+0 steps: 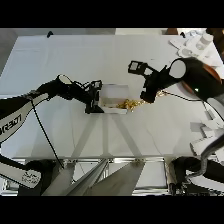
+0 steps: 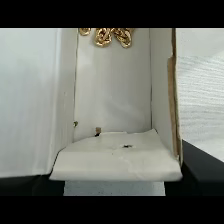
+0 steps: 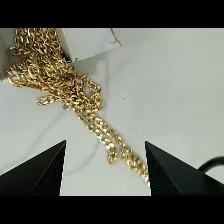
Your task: Fold the box and place the chain.
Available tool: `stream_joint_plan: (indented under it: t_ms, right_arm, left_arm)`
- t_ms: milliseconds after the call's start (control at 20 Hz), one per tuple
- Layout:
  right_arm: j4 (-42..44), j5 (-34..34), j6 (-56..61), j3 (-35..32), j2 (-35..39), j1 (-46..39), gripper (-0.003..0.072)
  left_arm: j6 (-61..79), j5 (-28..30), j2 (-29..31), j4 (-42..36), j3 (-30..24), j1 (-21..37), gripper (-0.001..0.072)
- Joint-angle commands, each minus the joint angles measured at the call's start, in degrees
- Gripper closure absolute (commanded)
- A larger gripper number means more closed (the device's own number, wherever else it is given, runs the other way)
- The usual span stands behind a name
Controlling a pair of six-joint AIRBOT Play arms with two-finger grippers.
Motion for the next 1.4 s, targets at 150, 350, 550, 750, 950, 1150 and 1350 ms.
stream_joint_plan:
  t_ms: [150,350,550,750,950,1150,1350]
  right_arm:
    - [9.2,-3.8,-22.6,-0.9,-10.3,-1.5,0.0130]
    - [12.1,-6.4,-24.0,-0.9,-13.8,-1.4,-0.0001]
    - [12.1,-6.7,-24.0,-2.4,-14.0,-1.0,-0.0002]
    - [12.0,-12.4,-24.0,-6.4,-14.1,0.8,0.0021]
    - [10.7,-12.3,-21.3,-7.0,-14.1,0.9,0.0573]
    - [8.7,-9.1,-17.7,-7.0,-13.6,0.9,0.0679]
    - [8.5,-8.5,-14.3,-7.0,-8.3,0.9,0.0680]
  left_arm:
    - [0.0,0.0,0.0,0.0,0.0,0.1,0.0373]
    - [0.0,0.0,0.0,0.0,0.0,0.1,0.0373]
    - [0.0,0.0,0.0,0.0,0.0,0.1,0.0373]
    - [0.0,0.0,0.0,0.0,0.0,0.1,0.0373]
    - [0.0,0.0,0.0,0.0,0.0,0.1,0.0373]
    - [0.0,0.0,0.0,0.0,0.0,0.1,0.0373]
    - [0.0,0.0,0.0,0.0,0.0,0.1,0.0373]
